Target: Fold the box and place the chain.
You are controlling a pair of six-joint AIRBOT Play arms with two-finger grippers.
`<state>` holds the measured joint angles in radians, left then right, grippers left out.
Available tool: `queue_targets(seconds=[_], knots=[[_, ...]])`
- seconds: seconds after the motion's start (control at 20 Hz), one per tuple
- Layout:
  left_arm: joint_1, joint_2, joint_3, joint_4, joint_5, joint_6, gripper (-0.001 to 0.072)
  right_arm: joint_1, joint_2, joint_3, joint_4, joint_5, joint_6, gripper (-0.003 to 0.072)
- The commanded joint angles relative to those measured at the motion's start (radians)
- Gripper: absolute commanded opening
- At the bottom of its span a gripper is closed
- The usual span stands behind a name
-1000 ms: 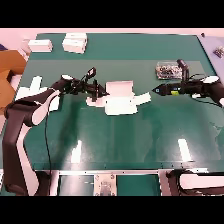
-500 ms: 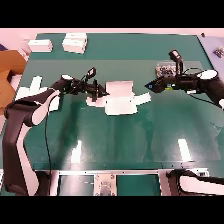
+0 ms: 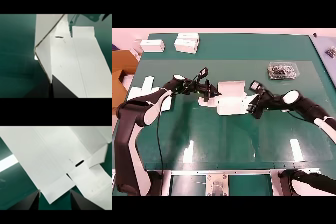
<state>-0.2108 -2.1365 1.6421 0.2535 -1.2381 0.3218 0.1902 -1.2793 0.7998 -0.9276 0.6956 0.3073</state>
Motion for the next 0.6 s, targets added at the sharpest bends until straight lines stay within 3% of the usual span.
queue_targets(seconds=[0.0, 0.25, 0.55], knots=[[0.001, 0.001, 0.0, 0.0, 0.0, 0.0, 0.002, 0.088, 0.008, -0.072, -0.062, -0.127, -0.096, 0.047], [0.001, 0.001, 0.0, 0.0, 0.0, 0.0, 0.0019, 0.157, 0.002, -0.105, -0.065, -0.248, -0.171, 0.047], [0.001, 0.001, 0.0, 0.0, 0.0, 0.0, 0.002, 0.162, -0.039, -0.112, -0.065, -0.267, -0.217, 0.0469]])
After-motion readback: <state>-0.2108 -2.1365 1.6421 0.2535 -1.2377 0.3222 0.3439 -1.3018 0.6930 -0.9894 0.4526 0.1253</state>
